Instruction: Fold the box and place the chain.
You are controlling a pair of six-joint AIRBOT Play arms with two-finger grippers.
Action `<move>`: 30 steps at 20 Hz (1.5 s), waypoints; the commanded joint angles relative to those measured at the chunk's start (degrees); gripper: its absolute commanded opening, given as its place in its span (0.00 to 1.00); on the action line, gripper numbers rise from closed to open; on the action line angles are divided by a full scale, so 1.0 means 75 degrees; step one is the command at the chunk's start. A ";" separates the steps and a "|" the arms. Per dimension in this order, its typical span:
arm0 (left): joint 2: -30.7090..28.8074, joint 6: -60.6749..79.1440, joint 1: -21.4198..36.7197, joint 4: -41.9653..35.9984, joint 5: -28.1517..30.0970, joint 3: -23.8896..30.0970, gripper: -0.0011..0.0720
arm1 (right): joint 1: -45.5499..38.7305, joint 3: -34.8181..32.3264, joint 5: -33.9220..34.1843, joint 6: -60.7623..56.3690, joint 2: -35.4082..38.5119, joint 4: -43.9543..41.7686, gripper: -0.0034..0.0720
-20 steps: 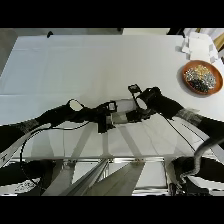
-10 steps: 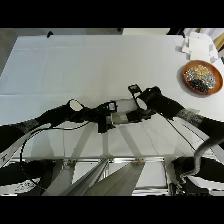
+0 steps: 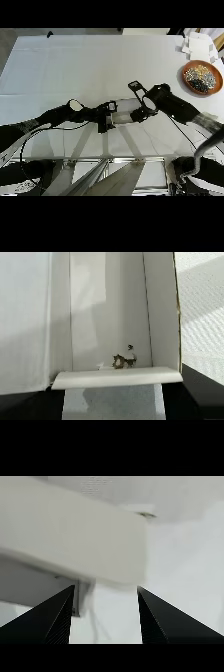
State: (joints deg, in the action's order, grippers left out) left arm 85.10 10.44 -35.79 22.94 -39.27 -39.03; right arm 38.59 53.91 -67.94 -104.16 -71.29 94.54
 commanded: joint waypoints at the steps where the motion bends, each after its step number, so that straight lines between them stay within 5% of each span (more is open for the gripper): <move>1: -0.0006 0.0000 0.0000 0.0000 0.0003 0.0003 0.36 | -0.0006 0.0009 0.0172 0.0449 0.1233 0.0286 0.63; 5: -0.0006 0.0003 0.0000 0.0000 0.0003 0.0003 0.36 | -0.0315 0.0329 0.0644 0.0495 0.2463 0.0734 0.63; 13: -0.0006 0.0003 0.0000 0.0000 0.0000 0.0003 0.36 | -0.3555 0.2393 0.1355 0.1518 0.2180 0.0323 0.58; 22: -0.0006 0.0003 -0.0003 0.0000 0.0003 0.0003 0.36 | -0.7388 0.2591 0.1865 0.2165 -0.0026 -0.0886 0.58; 30: -0.0006 0.0000 0.0000 0.0000 0.0003 0.0003 0.36 | -0.8498 0.2789 0.1816 0.2620 -0.1527 -0.0819 0.58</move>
State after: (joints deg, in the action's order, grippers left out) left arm 85.10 10.44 -35.79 22.94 -39.27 -39.03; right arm -23.03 74.32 -54.54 -86.39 -79.37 88.64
